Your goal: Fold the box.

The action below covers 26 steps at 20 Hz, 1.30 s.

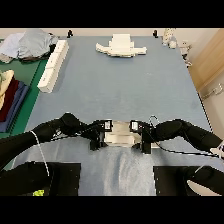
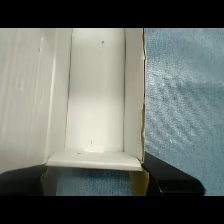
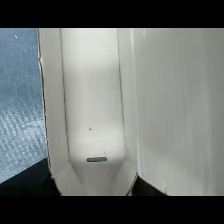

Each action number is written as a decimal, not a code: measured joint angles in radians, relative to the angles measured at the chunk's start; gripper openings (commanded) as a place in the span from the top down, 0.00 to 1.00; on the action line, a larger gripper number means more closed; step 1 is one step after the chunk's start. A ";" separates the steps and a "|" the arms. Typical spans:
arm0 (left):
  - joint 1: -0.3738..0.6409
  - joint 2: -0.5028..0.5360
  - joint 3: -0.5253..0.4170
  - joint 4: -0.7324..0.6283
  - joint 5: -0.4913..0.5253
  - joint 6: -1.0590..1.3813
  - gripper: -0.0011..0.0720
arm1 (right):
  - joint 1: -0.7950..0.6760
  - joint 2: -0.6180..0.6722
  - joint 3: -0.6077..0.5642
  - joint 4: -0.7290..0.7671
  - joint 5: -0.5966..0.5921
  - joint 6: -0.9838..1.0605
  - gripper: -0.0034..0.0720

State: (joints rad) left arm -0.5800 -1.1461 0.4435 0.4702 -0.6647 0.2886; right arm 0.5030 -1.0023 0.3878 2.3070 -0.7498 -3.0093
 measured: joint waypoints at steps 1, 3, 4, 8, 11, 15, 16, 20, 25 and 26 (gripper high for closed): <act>0.000 0.000 0.000 0.000 0.000 0.000 0.27 | 0.000 0.000 0.000 0.000 0.000 0.000 0.30; 0.000 0.000 0.000 0.000 0.000 0.000 0.27 | 0.000 0.000 0.000 0.000 0.000 0.000 0.25; 0.000 0.000 0.000 0.000 -0.001 0.000 0.27 | 0.000 0.000 0.000 -0.001 0.000 0.001 0.09; -0.001 0.000 0.000 0.000 -0.012 -0.001 0.27 | 0.000 0.001 0.000 -0.023 -0.003 0.001 0.01; -0.001 0.000 0.000 0.000 -0.007 0.000 0.27 | 0.000 0.017 0.008 -0.079 -0.013 0.046 0.01; -0.001 0.000 0.000 0.000 -0.003 0.002 0.27 | 0.000 0.085 0.046 -0.268 -0.080 0.256 0.01; -0.001 0.000 0.000 0.000 -0.003 0.002 0.27 | 0.000 0.109 0.059 -0.328 -0.123 0.328 0.01; -0.001 0.000 0.000 0.000 -0.001 0.002 0.27 | 0.000 0.213 0.107 -0.462 -0.321 0.636 0.02; -0.001 0.000 0.000 0.000 0.000 0.001 0.27 | 0.003 0.289 0.129 -0.250 -0.415 1.116 0.44; -0.001 0.000 0.000 0.000 0.000 0.001 0.27 | 0.013 0.289 0.131 -0.181 -0.362 1.185 0.60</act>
